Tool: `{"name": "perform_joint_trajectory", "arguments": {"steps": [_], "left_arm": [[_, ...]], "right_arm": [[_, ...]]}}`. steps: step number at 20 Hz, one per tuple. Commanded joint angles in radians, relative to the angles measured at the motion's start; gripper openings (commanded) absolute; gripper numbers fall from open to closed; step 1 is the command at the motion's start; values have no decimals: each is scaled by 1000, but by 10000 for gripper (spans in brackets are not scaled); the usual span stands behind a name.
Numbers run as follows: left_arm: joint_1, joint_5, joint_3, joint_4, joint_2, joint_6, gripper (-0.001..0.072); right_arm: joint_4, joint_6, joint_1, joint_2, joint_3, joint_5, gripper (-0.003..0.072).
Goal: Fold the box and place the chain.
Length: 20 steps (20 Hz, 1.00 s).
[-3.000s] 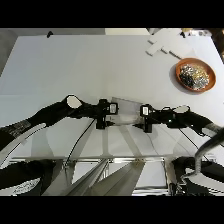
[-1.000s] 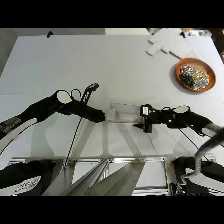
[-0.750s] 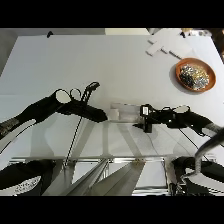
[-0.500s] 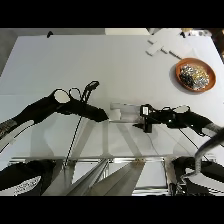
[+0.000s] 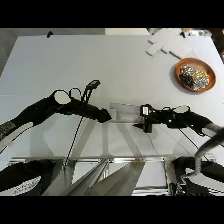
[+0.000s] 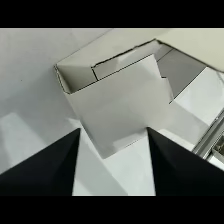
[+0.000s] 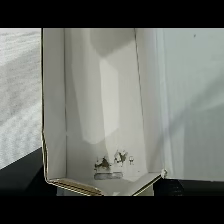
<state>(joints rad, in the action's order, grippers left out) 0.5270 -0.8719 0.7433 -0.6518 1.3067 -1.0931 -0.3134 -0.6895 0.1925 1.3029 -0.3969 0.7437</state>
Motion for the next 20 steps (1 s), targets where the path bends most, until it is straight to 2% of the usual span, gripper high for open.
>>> {"name": "perform_joint_trajectory", "arguments": {"steps": [1, 7, 12, 20], "left_arm": [[24, 24, 16, -64, 10, -104, 530], [69, 11, 130, -187, 61, -286, 533], [121, -106, 245, -397, 143, -517, 533], [203, -153, 353, -543, 187, -779, 531]], "right_arm": [[0, 0, 1, -1, 0, 0, 297], [0, 0, 1, -1, 0, 0, 297], [0, 0, 1, -1, 0, 0, 297], [0, 0, 1, -1, 0, 0, 297]]}}
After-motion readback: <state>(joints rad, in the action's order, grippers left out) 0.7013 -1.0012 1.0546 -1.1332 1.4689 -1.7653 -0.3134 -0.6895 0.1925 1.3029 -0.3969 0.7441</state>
